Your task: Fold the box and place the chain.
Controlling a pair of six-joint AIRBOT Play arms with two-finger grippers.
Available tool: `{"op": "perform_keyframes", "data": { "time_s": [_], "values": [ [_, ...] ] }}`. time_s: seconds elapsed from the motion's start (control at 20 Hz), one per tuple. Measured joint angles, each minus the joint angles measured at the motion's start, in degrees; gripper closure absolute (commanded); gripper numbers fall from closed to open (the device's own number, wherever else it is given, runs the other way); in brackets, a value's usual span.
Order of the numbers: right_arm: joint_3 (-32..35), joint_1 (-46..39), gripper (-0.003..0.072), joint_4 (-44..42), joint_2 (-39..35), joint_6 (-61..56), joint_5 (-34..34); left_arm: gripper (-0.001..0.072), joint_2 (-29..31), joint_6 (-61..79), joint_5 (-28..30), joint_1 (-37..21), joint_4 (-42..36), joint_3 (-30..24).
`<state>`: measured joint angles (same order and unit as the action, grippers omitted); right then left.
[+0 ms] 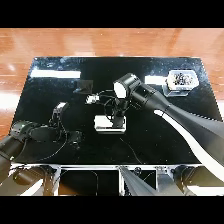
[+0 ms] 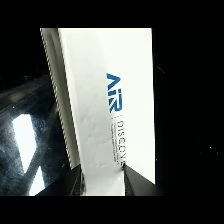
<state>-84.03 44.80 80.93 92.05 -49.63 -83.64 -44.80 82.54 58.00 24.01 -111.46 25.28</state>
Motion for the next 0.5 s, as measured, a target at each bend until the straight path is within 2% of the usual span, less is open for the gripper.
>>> {"op": "perform_keyframes", "data": {
  "time_s": [0.5],
  "values": [
    [0.00,0.28,0.0369,-0.48,0.02,-0.04,-1.31,0.0085,0.00,0.00,-0.04,0.00,0.17,-0.02]
  ]
}}
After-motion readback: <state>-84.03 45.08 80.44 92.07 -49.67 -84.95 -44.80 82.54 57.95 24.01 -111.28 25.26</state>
